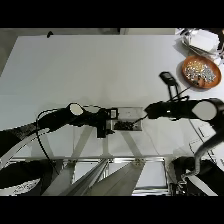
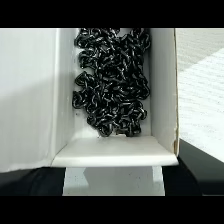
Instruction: Fold the box and place the chain.
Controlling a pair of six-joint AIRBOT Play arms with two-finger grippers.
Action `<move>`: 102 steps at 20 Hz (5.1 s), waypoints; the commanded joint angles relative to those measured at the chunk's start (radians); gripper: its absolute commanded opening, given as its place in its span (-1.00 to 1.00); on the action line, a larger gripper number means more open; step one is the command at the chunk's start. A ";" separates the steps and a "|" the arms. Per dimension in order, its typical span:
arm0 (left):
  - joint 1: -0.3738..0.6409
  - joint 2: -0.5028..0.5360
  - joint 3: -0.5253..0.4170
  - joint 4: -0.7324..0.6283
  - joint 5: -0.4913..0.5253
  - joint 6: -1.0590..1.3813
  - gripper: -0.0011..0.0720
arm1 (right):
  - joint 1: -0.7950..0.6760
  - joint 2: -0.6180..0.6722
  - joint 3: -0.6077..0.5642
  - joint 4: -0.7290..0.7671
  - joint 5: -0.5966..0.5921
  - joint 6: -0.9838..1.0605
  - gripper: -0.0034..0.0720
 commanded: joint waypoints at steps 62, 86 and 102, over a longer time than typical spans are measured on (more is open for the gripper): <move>0.000 0.000 0.000 0.000 0.000 0.000 -0.10 | -0.017 0.337 0.330 0.236 0.125 -0.085 -0.88; 0.000 0.000 0.000 0.000 0.000 0.000 -0.10 | 0.119 -0.026 0.021 0.344 0.078 -0.366 -0.88; 0.000 0.000 0.000 0.000 0.000 0.000 -0.10 | 0.251 -0.286 -0.002 0.298 -0.060 -0.364 -0.55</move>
